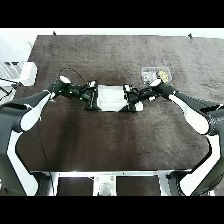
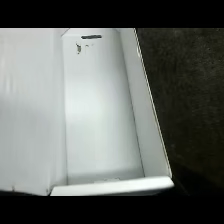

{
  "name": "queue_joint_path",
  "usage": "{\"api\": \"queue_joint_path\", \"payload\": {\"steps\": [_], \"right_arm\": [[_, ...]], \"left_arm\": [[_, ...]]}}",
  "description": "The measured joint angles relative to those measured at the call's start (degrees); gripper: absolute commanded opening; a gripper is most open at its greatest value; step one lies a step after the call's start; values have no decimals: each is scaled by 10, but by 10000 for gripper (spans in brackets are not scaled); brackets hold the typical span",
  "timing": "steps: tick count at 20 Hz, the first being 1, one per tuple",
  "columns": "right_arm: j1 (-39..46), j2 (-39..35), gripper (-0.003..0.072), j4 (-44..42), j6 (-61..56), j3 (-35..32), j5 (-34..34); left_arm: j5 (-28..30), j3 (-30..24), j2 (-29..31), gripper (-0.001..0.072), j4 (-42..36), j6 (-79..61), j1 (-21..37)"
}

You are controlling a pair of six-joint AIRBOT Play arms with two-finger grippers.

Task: Fold the box and place the chain.

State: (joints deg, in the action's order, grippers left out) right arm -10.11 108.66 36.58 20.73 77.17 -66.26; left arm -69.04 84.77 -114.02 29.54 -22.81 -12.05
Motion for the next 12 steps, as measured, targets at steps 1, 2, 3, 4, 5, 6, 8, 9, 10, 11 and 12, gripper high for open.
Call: {"api": "queue_joint_path", "payload": {"steps": [1, 2, 3, 4, 5, 6, 8, 9, 10, 11, 12], "right_arm": [[0, 0, 583, 0, 0, 0, 0], [0, 0, 583, 0, 0, 0, 0], [0, 0, 583, 0, 0, 0, 0], [0, 0, 584, 0, 0, 0, 0], [0, 0, 583, 0, 0, 0, 0], [0, 0, 584, 0, 0, 0, 0], [0, 0, 583, 0, 0, 0, 1], [0, 0, 584, -1, 0, 0, 1], [0, 0, 583, -1, 0, 0, 1], [0, 0, 583, -1, -1, 0, 1], [0, 0, 583, -2, -2, 0, 3]], "left_arm": [[-4, 2, -2, 720, -1, 0, 0], [-7, 3, -3, 720, -1, 0, 0], [-9, 3, -4, 720, -3, -1, 0], [-11, 4, -5, 720, -3, -2, 0], [-12, 5, -5, 719, -3, -2, 0], [-14, 5, -5, 714, -4, -3, 0], [-16, 5, -6, 714, -5, -5, 0], [-16, 6, -6, 713, -5, -7, 0], [-17, 7, -6, 714, -5, -9, 2], [-16, 10, -6, 713, -3, -10, 4], [-13, 12, -6, 713, -1, -11, 7]]}}
